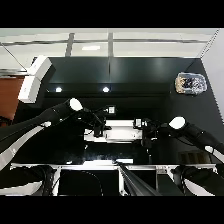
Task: Fold the box and place the chain.
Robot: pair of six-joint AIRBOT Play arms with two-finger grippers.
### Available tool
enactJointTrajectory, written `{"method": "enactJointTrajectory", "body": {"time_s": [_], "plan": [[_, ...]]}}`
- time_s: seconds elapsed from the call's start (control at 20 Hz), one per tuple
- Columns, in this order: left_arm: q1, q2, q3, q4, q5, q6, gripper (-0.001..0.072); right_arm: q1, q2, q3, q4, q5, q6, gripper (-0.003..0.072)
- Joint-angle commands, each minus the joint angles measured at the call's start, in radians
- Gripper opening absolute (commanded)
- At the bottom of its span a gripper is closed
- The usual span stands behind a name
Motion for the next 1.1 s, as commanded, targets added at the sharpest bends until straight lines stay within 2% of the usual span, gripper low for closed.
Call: {"method": "enactJointTrajectory", "body": {"time_s": [0.0, 0.4, 0.45, 0.5, 0.6, 0.7, 0.75, 0.85, 1.05], "plan": [[0.0, 0.0, 0.0, 0.0, 0.0, 0.002, 0.0025, 0.024, 0.0, 0.001, 0.014, -0.004, -0.029, 0.0638], [0.0, 0.0, 0.0, 0.0, 0.0, 0.002, 0.0025, 0.053, -0.002, 0.001, 0.014, -0.026, -0.029, 0.0638], [0.0, 0.0, 0.0, 0.0, 0.0, 0.002, 0.0025, 0.053, -0.002, 0.001, 0.014, -0.026, -0.029, 0.0604], [0.0, 0.0, 0.0, 0.0, -0.001, 0.001, 0.0025, 0.053, -0.002, 0.001, 0.014, -0.026, -0.029, 0.0489], [0.0, 0.0, 0.0, 0.0, -0.002, -0.017, 0.0032, 0.053, -0.002, 0.001, 0.014, -0.026, -0.029, 0.0483], [0.002, 0.002, 0.005, 0.01, -0.006, -0.098, 0.0248, 0.053, -0.002, 0.001, 0.014, -0.026, -0.029, 0.0482], [0.004, 0.006, 0.013, 0.032, -0.025, -0.131, 0.028, 0.053, -0.002, 0.001, 0.014, -0.026, -0.029, 0.0482], [0.011, 0.035, 0.033, 0.114, -0.098, -0.161, 0.0485, 0.053, -0.002, 0.001, 0.014, -0.026, -0.029, 0.0482], [0.017, 0.193, 0.041, 0.397, -0.145, -0.486, 0.0492, 0.053, -0.002, 0.001, 0.014, -0.027, -0.029, 0.0482]]}}
